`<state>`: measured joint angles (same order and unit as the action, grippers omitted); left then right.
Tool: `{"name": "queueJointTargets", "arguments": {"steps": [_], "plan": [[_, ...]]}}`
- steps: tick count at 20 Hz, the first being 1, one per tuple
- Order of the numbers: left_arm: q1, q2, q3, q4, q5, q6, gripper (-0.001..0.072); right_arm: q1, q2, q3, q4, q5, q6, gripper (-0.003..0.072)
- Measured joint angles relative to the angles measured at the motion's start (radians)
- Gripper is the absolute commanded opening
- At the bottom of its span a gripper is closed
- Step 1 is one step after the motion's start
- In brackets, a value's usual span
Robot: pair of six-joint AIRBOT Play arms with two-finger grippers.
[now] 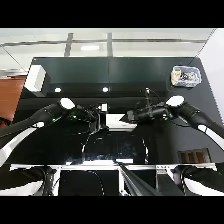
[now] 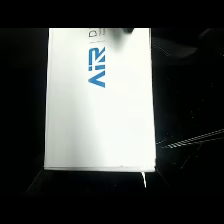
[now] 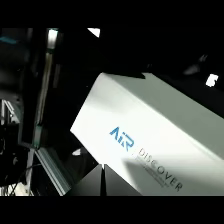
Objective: Fold the box and place the chain.
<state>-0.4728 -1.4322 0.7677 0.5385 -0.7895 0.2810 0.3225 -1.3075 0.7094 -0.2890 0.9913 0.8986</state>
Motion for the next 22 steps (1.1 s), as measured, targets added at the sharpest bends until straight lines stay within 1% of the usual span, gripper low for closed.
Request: {"name": "queueJointTargets", "arguments": {"steps": [3,6,12,14,16,17,18,19,22], "plan": [[0.000,0.000,0.000,0.000,0.000,-0.002,0.0406,0.007,-0.032,-0.002,-0.015,-0.026,0.021,0.0013],[0.000,0.000,0.000,0.000,0.000,-0.001,0.0406,0.010,-0.048,-0.003,-0.066,-0.053,0.056,0.0013],[0.000,0.000,0.000,0.000,0.000,-0.001,0.0406,0.010,-0.057,-0.002,-0.112,-0.065,0.065,0.0013],[0.000,0.000,0.000,-0.001,0.001,-0.002,0.0406,-0.007,-0.049,0.011,-0.122,-0.039,0.034,0.0013],[0.000,0.000,0.000,-0.001,0.000,0.000,0.0406,-0.048,-0.021,0.040,-0.161,0.025,0.006,0.0013],[0.003,0.000,0.000,-0.001,-0.006,-0.001,0.0417,-0.082,0.004,0.060,-0.160,0.080,-0.003,0.0013],[0.006,0.002,0.000,0.001,-0.010,-0.009,0.0560,-0.119,0.034,0.076,-0.164,0.129,-0.008,0.0013],[0.011,0.008,0.000,0.010,-0.017,-0.026,0.0719,-0.166,0.070,0.086,-0.201,0.176,-0.007,0.0013],[0.022,0.052,0.000,0.054,-0.030,-0.062,0.0720,-0.324,0.188,0.106,-0.334,0.255,0.039,0.0013]]}}
